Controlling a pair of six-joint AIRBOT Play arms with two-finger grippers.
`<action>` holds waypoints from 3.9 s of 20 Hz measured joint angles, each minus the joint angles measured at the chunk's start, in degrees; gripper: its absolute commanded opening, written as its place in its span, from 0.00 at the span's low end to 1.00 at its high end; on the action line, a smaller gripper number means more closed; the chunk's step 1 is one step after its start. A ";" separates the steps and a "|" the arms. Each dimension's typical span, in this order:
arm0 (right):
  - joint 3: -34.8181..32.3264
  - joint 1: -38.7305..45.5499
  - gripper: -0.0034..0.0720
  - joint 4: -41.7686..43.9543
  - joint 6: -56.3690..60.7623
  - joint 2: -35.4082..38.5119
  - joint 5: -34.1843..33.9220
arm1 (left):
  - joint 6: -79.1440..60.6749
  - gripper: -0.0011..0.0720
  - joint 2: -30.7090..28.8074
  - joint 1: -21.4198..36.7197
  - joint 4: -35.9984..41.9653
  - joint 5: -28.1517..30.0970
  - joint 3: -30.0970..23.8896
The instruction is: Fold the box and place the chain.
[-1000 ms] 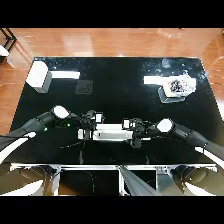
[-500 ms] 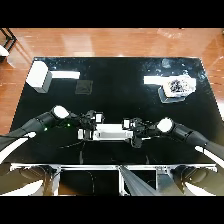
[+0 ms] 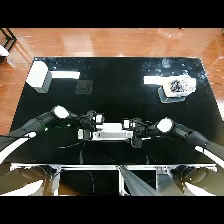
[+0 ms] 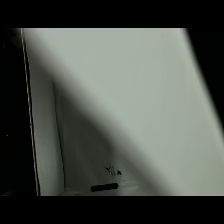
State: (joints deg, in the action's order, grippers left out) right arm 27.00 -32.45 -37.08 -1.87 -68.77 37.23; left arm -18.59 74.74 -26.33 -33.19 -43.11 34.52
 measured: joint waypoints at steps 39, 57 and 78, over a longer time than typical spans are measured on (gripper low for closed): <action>0.00 0.00 0.49 -0.04 -0.04 0.00 0.04 | 42.93 0.04 -10.27 1.97 3.21 1.55 -1.16; 0.00 0.00 0.49 -0.04 -0.04 0.00 0.04 | 46.88 0.89 -23.80 13.97 -8.37 -15.19 -1.22; 0.00 0.00 0.49 -0.07 -0.04 0.00 0.02 | 15.28 0.76 -13.20 4.24 -11.37 -5.33 -6.62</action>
State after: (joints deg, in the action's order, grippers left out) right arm 27.00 -32.45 -37.15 -1.91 -68.77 37.26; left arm -3.31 61.54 -22.09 -44.56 -48.45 27.90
